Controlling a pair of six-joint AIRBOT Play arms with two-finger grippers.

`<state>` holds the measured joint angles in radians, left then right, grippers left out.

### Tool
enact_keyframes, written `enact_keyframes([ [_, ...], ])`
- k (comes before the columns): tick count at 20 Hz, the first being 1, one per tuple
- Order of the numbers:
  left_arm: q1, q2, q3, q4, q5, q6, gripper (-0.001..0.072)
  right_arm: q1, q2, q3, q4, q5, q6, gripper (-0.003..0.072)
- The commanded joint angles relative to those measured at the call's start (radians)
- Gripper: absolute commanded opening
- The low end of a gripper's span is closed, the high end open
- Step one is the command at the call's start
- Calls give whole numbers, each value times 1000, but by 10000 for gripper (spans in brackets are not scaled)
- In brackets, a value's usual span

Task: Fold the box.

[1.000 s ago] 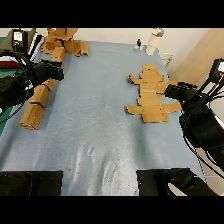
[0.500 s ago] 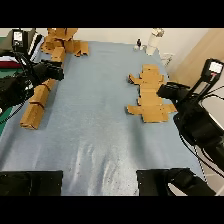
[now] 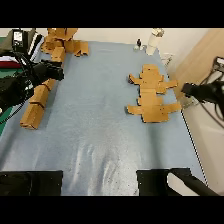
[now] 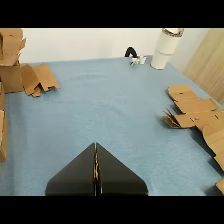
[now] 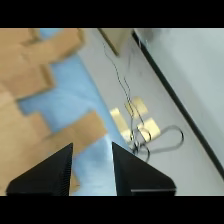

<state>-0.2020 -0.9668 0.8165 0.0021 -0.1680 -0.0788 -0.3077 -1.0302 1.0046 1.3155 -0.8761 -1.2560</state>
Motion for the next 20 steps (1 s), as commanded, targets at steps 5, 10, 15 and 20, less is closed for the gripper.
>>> enact_keyframes([
  [5,0,0,1,1,0,0,12,-475,-346,85,657,-145,-741,388],
  [10,0,0,1,1,0,1,12,-473,-423,102,781,-177,-981,385],
  [15,0,0,1,0,0,1,12,-460,-429,143,900,-230,-1072,384],
  [20,0,0,1,0,0,0,12,-439,-470,145,904,-227,-1083,380],
])
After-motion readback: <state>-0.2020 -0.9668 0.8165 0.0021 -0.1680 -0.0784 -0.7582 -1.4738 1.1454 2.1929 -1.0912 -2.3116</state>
